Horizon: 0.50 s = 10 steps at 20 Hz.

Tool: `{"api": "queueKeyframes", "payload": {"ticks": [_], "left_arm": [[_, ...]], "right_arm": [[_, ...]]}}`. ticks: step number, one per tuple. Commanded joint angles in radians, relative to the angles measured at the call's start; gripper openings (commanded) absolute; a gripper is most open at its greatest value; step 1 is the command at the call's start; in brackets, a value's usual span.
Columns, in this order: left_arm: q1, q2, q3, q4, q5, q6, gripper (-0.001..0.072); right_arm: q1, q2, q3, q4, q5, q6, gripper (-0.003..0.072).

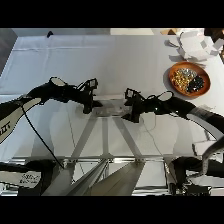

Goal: Fold the box and place the chain.

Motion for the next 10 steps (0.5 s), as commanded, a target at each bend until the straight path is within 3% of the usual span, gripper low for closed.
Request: {"api": "queueKeyframes", "payload": {"ticks": [1, 10], "left_arm": [[0.0, 0.0, 0.0, 0.0, 0.001, 0.0, 0.001], [0.0, 0.0, 0.0, 0.0, 0.001, 0.0, 0.001]], "right_arm": [[0.0, -0.002, 0.008, 0.048, 0.002, -0.074, 0.0692], [-0.021, -0.028, 0.066, 0.021, 0.07, -0.099, 0.0692]]}}
